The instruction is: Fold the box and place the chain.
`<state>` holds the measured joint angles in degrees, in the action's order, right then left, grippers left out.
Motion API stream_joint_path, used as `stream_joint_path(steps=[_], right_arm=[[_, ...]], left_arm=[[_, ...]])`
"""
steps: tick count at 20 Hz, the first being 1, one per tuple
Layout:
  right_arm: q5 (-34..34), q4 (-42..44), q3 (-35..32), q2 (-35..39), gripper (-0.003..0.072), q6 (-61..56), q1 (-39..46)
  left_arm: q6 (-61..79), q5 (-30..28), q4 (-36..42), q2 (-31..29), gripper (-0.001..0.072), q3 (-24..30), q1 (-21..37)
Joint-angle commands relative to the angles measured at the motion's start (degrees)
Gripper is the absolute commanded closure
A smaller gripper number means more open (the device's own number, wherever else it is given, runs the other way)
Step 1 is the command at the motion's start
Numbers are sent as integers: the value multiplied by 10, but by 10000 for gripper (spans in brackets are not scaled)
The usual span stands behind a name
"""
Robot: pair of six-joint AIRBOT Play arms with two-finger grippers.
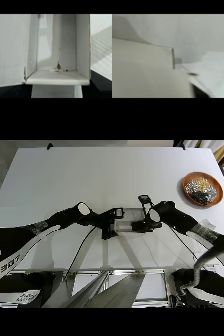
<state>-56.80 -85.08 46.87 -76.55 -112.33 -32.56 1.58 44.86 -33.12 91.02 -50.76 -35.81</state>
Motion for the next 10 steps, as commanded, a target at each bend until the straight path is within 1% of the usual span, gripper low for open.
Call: stream_joint_path(steps=[1, 2, 4, 7, 9, 10], right_arm=[[-15, -7, 0, 9, 170, -3, 0], [-20, -14, 0, 19, 136, -3, 0], [-31, -36, 0, 56, 136, -1, 0], [-45, -62, 0, 144, 137, 36, 15], [-47, -81, 11, 201, 151, 46, 58], [-52, -82, 29, 215, 165, 67, 92]], left_arm=[[-3, 0, 1, 0, 555, 0, 0], [-3, 0, 1, 0, 555, 0, 0], [-3, 0, 1, 0, 555, 0, 0], [-3, 0, 1, 0, 555, 0, 0], [-3, 0, 1, 0, 555, 0, 0], [-3, 0, 1, 0, 555, 0, 0]])
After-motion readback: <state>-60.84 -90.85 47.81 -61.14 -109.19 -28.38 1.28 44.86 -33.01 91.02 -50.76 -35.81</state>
